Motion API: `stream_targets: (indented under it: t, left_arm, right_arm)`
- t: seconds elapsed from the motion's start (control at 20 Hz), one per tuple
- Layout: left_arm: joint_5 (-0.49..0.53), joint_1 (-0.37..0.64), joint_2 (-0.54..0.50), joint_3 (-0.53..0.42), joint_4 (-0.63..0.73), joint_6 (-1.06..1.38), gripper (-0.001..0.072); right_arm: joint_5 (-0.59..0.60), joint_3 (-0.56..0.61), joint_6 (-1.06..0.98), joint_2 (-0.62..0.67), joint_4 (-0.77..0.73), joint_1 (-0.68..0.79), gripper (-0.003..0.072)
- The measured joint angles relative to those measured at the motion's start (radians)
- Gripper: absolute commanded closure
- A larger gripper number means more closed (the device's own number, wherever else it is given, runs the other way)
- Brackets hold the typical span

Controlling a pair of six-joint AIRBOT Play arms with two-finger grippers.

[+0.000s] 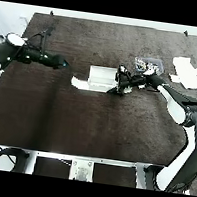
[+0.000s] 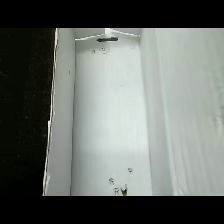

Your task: Fold the box and place the chain.

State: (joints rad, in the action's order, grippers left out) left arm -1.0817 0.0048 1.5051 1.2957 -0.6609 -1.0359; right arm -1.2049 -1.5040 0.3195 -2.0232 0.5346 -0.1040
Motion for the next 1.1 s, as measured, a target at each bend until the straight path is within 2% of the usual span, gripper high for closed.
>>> stream_targets:
  t: [0.15, 0.5, 0.8, 1.1]
  left_arm:
    - [-0.037, 0.061, 0.0, -0.022, 0.034, -0.009, 0.0694]
    - [-0.01, 0.141, 0.021, -0.129, 0.106, 0.01, 0.0695]
    - [-0.04, 0.14, 0.136, -0.146, 0.179, 0.021, 0.0694]
    - [0.009, 0.074, 0.202, -0.148, 0.192, 0.005, 0.0695]
  right_arm:
    - [0.0, 0.0, 0.0, 0.0, 0.0, 0.0, 0.0098]
    - [0.0, 0.0, 0.0, 0.0, 0.0, 0.0, 0.0097]
    - [0.0, 0.0, 0.0, 0.0, 0.0, 0.0, 0.0098]
    - [0.0, 0.0, 0.0, 0.0, 0.0, 0.0, 0.0097]
